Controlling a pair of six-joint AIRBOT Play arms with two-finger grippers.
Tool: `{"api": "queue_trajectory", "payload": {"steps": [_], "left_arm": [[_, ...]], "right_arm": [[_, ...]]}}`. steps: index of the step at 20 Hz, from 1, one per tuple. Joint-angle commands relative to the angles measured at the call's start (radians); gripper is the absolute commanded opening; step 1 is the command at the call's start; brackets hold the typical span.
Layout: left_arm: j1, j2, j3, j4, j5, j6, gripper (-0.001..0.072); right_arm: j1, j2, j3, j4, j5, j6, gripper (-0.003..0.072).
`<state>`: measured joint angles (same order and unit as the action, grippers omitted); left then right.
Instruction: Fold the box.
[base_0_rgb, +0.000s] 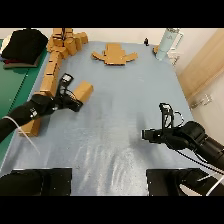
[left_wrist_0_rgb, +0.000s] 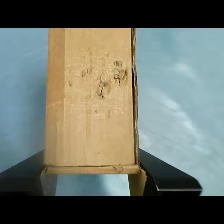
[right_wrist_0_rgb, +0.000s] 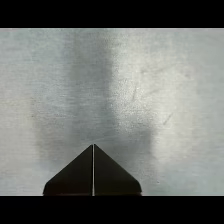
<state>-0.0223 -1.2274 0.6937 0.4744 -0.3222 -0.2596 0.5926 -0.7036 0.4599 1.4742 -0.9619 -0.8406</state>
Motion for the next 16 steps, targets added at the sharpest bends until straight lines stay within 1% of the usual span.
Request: {"api": "queue_trajectory", "payload": {"steps": [1, 4, 6, 8, 10, 12, 14, 16], "left_arm": [[0.093, -0.127, 0.139, 0.114, 0.026, -0.161, 0.0465], [0.096, -0.312, 0.365, 0.330, 0.001, -0.440, 0.0466], [0.106, -0.427, 0.514, 0.472, -0.060, -0.610, 0.0465], [0.119, -0.522, 0.641, 0.589, -0.120, -0.753, 0.0465], [0.131, -0.600, 0.747, 0.634, -0.170, -0.856, 0.0465], [0.145, -0.666, 0.833, 0.634, -0.224, -0.895, 0.0466], [0.156, -0.709, 0.892, 0.637, -0.257, -0.914, 0.0465], [0.168, -0.723, 0.922, 0.661, -0.261, -0.943, 0.0466]], "right_arm": [[0.000, -0.034, 0.000, 0.004, 0.049, 0.003, 0.0005], [0.000, -0.041, 0.000, 0.005, 0.056, 0.003, 0.0006], [0.000, -0.041, 0.000, 0.005, 0.072, 0.003, 0.0005], [0.000, -0.041, 0.000, 0.005, 0.083, 0.003, 0.0006], [0.000, -0.041, 0.000, 0.005, 0.095, 0.003, 0.0006], [0.000, -0.041, 0.000, 0.005, 0.100, 0.003, 0.0005], [0.000, -0.041, 0.000, 0.004, 0.101, 0.003, 0.0006], [0.000, -0.041, 0.000, 0.005, 0.101, 0.003, 0.0006]]}}
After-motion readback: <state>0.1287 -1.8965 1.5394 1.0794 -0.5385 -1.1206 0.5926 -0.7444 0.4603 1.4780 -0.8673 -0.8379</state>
